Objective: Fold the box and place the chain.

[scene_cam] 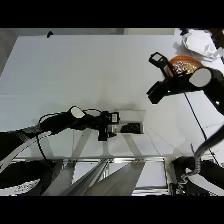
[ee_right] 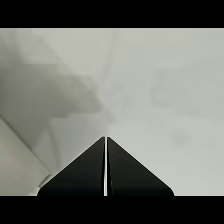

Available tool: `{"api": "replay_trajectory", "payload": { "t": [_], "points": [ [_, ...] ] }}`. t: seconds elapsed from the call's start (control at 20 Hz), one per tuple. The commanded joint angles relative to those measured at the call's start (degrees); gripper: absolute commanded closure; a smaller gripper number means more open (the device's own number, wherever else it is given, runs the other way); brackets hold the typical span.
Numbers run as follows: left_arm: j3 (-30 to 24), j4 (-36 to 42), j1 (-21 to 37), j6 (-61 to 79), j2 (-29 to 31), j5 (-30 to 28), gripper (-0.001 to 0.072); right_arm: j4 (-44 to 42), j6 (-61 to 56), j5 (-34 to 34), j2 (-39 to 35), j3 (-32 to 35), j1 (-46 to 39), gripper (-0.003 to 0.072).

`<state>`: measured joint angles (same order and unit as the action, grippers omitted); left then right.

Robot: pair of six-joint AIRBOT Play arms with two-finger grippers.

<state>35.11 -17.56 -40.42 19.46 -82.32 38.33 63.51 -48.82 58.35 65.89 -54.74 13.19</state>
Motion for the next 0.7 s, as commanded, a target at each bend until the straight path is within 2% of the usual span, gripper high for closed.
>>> {"api": "replay_trajectory", "payload": {
  "t": [0.0,0.05,0.35,0.5,0.55,0.65],
  "points": [
    [0.02,-0.02,-0.02,0.02,0.02,0.07,0.0437,-17.79,16.15,4.28,6.71,-0.37,-0.7,0.0666],
    [0.02,-0.02,-0.02,0.02,0.02,0.07,0.0437,-20.2,19.71,5.62,6.54,-0.35,0.0,0.0662],
    [0.02,-0.02,-0.02,0.02,0.02,0.07,0.0437,-19.85,23.78,13.62,6.58,2.75,2.69,0.0653],
    [0.02,-0.02,-0.02,0.02,0.02,0.07,0.0437,-20.79,23.56,16.83,4.5,2.91,3.32,0.0415],
    [0.02,-0.02,-0.02,0.02,0.02,0.07,0.0437,-20.57,23.56,17.49,3.74,2.97,4.0,0.0381],
    [0.02,-0.02,-0.02,0.02,0.02,0.07,0.0437,-19.28,23.63,18.32,3.23,3.41,5.92,0.0381]
  ]
}}
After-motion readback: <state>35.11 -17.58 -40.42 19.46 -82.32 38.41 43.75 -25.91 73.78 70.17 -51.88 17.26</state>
